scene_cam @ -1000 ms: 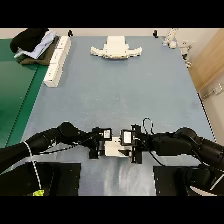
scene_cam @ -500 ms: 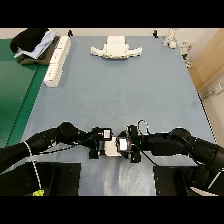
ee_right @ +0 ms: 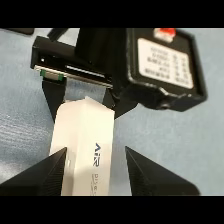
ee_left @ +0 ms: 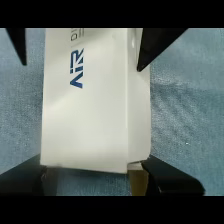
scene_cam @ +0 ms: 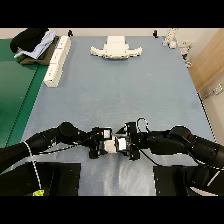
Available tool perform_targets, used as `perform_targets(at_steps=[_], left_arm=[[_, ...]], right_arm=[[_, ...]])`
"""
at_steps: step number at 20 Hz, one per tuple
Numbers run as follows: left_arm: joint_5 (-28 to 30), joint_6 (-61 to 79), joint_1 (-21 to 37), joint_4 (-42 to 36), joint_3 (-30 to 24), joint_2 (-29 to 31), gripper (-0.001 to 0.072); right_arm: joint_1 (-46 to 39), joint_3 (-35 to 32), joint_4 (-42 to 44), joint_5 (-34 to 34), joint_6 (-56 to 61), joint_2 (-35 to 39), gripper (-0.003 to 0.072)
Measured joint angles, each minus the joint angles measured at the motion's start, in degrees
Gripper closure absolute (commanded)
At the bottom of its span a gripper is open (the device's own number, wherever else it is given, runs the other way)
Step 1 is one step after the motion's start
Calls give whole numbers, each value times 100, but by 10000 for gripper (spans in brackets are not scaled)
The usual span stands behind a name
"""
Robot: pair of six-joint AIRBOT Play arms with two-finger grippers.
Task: Fold the box.
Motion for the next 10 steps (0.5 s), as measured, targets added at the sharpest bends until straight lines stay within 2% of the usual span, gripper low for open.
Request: perform_targets(at_steps=[5, 7, 10], left_arm=[[-4, 2, 0, 0, 0, 0, 309], [-4, 2, 0, 0, 0, 0, 309], [-4, 2, 0, 0, 0, 0, 309]], right_arm=[[-2, 76, -138, 85, 0, 0, 101], [-7, 98, -205, 146, 0, -4, 144], [-20, 114, -302, 243, 2, -48, 144]])
